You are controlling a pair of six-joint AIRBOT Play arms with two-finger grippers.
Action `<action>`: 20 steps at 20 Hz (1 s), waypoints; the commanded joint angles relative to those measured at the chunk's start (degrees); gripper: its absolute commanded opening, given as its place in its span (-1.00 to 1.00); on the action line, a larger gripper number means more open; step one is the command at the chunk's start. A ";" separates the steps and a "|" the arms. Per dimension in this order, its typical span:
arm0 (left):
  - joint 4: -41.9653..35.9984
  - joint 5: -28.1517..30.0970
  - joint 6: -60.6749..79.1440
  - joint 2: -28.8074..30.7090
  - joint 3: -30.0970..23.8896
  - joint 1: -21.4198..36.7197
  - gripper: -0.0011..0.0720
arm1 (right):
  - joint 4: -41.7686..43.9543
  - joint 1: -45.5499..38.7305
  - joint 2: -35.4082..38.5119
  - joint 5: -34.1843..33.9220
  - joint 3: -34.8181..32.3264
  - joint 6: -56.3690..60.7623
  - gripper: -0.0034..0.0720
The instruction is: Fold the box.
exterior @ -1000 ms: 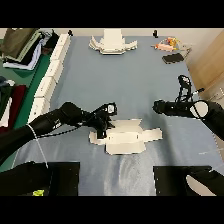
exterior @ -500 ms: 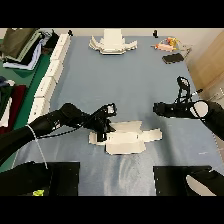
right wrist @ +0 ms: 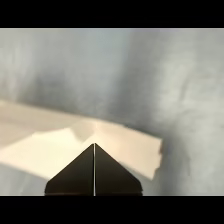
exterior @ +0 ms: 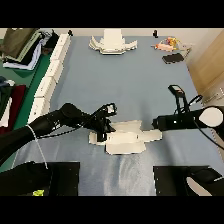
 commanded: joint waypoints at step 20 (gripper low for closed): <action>0.04 0.00 -0.04 -0.04 -0.02 0.00 -0.93 | -31.91 38.03 -7.50 -20.83 -10.10 -13.53 0.60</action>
